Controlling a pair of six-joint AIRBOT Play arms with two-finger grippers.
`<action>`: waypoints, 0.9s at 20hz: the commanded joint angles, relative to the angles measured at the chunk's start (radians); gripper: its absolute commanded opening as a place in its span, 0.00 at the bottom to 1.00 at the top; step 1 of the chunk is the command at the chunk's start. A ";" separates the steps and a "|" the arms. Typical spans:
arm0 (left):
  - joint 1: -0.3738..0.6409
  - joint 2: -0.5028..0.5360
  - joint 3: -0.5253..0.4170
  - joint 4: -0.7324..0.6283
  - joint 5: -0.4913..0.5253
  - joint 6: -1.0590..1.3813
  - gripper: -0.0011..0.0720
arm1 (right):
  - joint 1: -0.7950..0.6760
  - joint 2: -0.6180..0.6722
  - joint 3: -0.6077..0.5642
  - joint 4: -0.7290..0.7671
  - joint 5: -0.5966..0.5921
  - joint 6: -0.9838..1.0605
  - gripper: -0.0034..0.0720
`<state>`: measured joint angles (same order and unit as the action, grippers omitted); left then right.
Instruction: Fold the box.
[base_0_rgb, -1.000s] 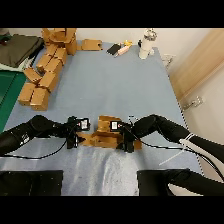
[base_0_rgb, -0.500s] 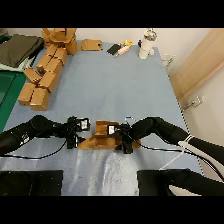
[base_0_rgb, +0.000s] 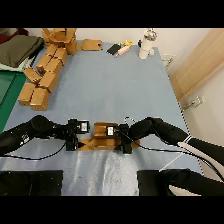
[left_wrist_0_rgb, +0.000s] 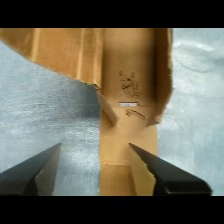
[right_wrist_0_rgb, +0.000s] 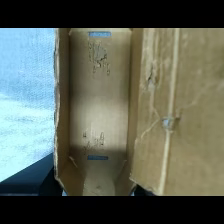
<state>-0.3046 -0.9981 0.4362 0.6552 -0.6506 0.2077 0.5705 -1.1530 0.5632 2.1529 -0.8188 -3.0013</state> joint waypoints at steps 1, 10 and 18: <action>-0.002 -0.006 -0.002 0.037 -0.039 0.001 0.94 | 0.001 0.001 0.000 -0.001 -0.002 0.000 0.73; -0.130 -0.029 -0.001 -0.047 -0.025 0.001 0.78 | 0.001 0.000 0.000 -0.002 -0.002 0.000 0.73; -0.130 -0.029 -0.001 -0.054 0.046 0.005 0.32 | 0.001 0.000 0.000 -0.002 -0.002 0.000 0.73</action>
<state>-0.4324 -1.0264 0.4351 0.6071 -0.6380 0.2092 0.5709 -1.1530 0.5636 2.1506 -0.8196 -3.0020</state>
